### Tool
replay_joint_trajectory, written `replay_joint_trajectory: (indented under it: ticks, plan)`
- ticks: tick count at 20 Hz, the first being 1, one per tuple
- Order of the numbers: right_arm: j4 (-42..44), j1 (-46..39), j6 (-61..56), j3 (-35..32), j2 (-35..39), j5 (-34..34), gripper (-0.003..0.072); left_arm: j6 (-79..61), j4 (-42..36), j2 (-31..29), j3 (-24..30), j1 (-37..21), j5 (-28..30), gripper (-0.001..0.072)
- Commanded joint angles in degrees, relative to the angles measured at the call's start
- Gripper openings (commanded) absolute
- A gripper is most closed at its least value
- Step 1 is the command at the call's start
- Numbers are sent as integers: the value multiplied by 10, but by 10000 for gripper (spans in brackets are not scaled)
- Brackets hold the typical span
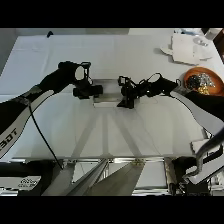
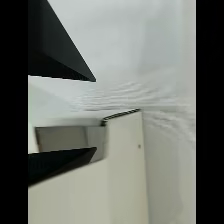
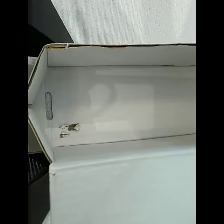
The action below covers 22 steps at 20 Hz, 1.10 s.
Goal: Fold the box and place the chain.
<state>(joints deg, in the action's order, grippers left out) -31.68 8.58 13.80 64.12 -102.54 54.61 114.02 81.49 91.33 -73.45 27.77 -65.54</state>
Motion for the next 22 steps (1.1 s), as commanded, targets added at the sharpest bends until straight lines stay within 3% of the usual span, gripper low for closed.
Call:
replay_joint_trajectory:
  ticks: [1, 4, 7, 10, 11, 12, 14, 16, 18, 22]
  plan:
    - [0, 0, 0, 0, 0, 0, 456, -113, -19, -44, 0, -29, -37, 459]
    - [0, 0, 0, 0, 0, 0, 456, -269, -56, -93, 5, -65, -39, 458]
    - [0, 0, 0, 0, 0, 0, 456, -466, -106, -146, 44, -86, -24, 457]
    - [0, 0, 0, 0, 0, 0, 456, -752, -268, -183, 144, -123, 63, 458]
    - [0, 0, 0, 0, 0, 0, 456, -850, -335, -183, 181, -136, 84, 467]
    - [0, 0, 0, 0, 0, 0, 456, -963, -388, -177, 216, -146, 94, 547]
    - [0, 0, 0, 0, 0, 0, 456, -1153, -405, -160, 260, -157, 95, 655]
    - [0, 0, 0, 0, 0, 0, 456, -1257, -408, -134, 269, -164, 93, 658]
    - [0, 0, 0, 0, 0, 0, 456, -1297, -419, -106, 269, -177, 99, 698]
    - [0, 0, 0, 0, 0, 0, 456, -1377, -428, -61, 269, -202, 105, 698]
